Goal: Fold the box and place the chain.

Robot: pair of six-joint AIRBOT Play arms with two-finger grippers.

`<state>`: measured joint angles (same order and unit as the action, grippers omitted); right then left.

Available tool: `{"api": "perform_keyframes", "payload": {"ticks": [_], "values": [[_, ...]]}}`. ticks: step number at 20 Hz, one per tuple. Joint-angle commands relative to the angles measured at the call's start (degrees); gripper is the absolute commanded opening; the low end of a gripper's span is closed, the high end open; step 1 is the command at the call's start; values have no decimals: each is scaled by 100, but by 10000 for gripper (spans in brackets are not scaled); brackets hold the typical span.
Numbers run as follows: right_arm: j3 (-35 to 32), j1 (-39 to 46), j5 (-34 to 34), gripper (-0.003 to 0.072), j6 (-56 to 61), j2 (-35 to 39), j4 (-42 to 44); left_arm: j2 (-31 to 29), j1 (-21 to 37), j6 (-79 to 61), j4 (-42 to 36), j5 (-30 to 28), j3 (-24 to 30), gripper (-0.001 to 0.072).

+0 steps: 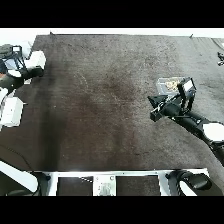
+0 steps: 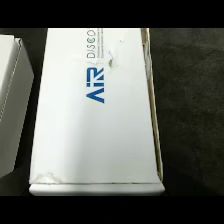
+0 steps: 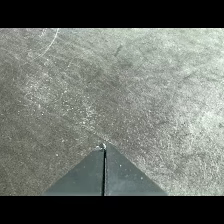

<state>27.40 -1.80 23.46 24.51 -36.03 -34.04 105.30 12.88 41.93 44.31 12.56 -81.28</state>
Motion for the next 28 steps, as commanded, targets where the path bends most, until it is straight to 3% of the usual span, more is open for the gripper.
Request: {"api": "perform_keyframes", "payload": {"ticks": [1,9,10,11,12,21,26,27,28], "values": [[-2,-4,-26,-17,129,2,2,122,9,116,50,-387,240,8],[-2,-4,-42,-17,127,2,0,378,9,109,76,-398,326,13],[-2,-4,-42,-16,127,2,2,376,9,103,76,-420,326,120],[-2,-4,-42,-17,127,2,0,376,7,105,76,-509,326,553],[-2,-4,-39,-17,127,2,0,376,7,107,74,-664,326,713],[-2,-4,-37,-16,127,4,2,-90,7,107,74,-577,323,720],[0,-4,-37,-16,127,7,2,-1062,7,103,74,208,323,717],[0,-4,-37,-16,127,7,2,-1331,7,96,74,468,323,614],[0,-4,-37,-16,127,7,2,-1628,7,-15,68,756,323,386]]}}
